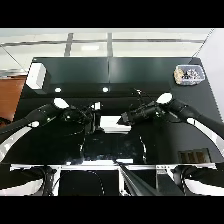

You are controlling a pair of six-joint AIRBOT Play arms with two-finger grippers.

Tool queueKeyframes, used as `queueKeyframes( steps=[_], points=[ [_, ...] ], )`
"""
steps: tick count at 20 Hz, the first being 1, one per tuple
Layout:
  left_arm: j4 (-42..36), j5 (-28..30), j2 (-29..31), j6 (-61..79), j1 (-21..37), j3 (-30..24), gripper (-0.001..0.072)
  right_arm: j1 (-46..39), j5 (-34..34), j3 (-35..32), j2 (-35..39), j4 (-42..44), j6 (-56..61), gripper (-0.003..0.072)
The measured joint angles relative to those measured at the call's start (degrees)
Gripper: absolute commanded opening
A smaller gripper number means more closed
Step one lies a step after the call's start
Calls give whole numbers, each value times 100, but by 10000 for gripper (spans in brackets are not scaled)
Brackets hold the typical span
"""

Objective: Fold the box and place the chain.

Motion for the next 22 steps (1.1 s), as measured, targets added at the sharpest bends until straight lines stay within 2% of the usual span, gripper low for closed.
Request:
queueKeyframes(
  steps=[6, 9, 10, 11, 12, 16, 19, 22],
  points=[
    [-2, -4, 2, -4, 0, 0, 490, 26, -63, 31, 7, -129, -79, 10],
    [-35, 2, 0, -31, 13, 0, 493, -164, 372, 271, 127, -542, -199, 10],
    [-26, -13, 7, -35, 28, 11, 519, -284, 654, 382, 219, -610, -208, 10],
    [-20, -17, 24, -48, 57, 28, 647, -431, 938, 503, 343, -667, -225, 11],
    [-22, -11, 59, -72, 85, 48, 720, -619, 1237, 612, 498, -793, -227, 10],
    [214, -92, 389, -138, 223, 122, 720, -1596, 1928, 844, 1283, -1147, -136, 11],
    [385, -367, 695, -177, 223, 219, 712, -2273, 2127, 896, 1692, -1303, -37, 10],
    [225, -439, 756, -197, -26, 507, 711, -2590, 2170, 914, 1851, -1353, 7, 11]
  ],
)
